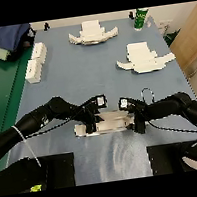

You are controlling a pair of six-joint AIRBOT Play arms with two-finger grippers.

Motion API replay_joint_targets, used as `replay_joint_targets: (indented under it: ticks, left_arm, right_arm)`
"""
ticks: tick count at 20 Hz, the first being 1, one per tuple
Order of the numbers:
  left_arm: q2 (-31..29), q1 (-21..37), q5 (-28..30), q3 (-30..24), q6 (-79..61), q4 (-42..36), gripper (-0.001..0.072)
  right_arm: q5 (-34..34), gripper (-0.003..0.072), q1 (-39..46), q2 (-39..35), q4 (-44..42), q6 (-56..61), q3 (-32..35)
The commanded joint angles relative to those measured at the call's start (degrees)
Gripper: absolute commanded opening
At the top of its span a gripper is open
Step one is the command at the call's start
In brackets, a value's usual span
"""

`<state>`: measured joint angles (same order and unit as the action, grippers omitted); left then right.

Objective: Fold the box.

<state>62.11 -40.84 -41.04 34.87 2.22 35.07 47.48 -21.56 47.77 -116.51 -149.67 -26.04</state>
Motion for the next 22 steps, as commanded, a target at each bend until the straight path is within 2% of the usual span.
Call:
replay_joint_targets:
  ticks: [1, 3, 5, 7, 12, 17, 22]
  left_arm:
    - [0.04, -0.02, 0.04, 0.07, 0.00, 0.02, 0.0014]
    - [0.04, -0.02, 0.07, 0.07, 0.00, 0.02, 0.0014]
    - [0.04, -0.02, 0.02, 0.07, 0.00, 0.02, 0.0014]
    - [0.04, -0.02, 0.04, 0.07, 0.00, 0.02, 0.0014]
    - [0.04, -0.02, 0.04, 0.07, 0.00, 0.02, 0.0014]
    - [0.04, -0.02, 0.04, 0.07, 0.00, 0.02, 0.0014]
    - [0.04, -0.02, 0.02, 0.07, 0.00, 0.02, 0.0014]
  right_arm:
    - [1.46, 0.0712, 2.95, 0.52, -8.96, -17.40, 1.07]
    - [3.56, 0.0712, 7.13, 1.57, -13.92, -22.91, 1.40]
    - [7.43, 0.0712, 9.20, 3.48, -14.03, -22.91, 1.42]
    - [8.31, 0.0712, 9.31, 5.40, -14.16, -22.91, 1.40]
    - [7.15, 0.0712, 9.31, 6.38, -14.73, -22.80, 1.36]
    - [0.31, 0.0712, 9.31, 6.56, -14.75, -22.84, 1.33]
    - [0.04, 0.0712, 7.98, 8.74, -14.60, -22.84, 1.36]
